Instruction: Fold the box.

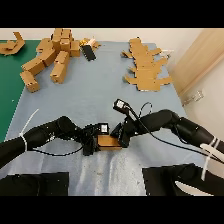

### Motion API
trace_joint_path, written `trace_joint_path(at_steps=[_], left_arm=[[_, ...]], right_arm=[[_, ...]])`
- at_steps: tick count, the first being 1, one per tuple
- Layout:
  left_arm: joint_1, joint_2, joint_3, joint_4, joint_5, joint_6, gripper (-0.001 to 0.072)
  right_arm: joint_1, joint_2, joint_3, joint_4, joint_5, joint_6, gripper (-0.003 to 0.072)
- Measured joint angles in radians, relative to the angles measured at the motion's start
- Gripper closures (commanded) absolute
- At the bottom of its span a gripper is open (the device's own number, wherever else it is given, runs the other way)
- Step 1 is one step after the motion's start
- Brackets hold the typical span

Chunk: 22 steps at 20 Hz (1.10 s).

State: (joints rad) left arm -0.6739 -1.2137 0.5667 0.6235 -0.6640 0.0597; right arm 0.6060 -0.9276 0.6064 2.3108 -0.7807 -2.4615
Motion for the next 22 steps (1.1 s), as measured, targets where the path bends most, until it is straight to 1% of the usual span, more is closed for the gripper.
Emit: trace_joint_path(at_steps=[3,7,9,10,13,15,16,22], left_arm=[[0.0,0.0,0.0,0.0,0.0,0.0,0.0358],[0.0,0.0,0.0,0.0,0.0,0.0,0.0358],[0.0,0.0,0.0,0.0,0.0,0.0,0.0357],[0.0,0.0,0.0,0.0,0.0,0.0,0.0358],[0.0,0.0,0.0,0.0,0.0,0.0,0.0358],[0.0,0.0,0.0,0.0,0.0,0.0,0.0358],[0.0,0.0,0.0,0.0,0.0,0.0,0.0358],[0.0,0.0,0.0,0.0,0.0,0.0,0.0358]], right_arm=[[0.096,0.068,-0.052,-0.121,0.124,0.0,0.0681],[0.21,0.1,-0.101,-0.238,0.24,-0.001,0.0672],[0.249,0.105,-0.116,-0.292,0.282,-0.001,0.0651],[0.262,0.108,-0.121,-0.313,0.299,-0.001,0.0625],[0.284,0.11,-0.127,-0.349,0.323,-0.001,0.0614],[0.291,0.114,-0.129,-0.364,0.326,-0.001,0.0313],[0.292,0.115,-0.13,-0.37,0.323,-0.001,0.03],[0.298,0.118,-0.13,-0.385,0.249,-0.001,0.03]])
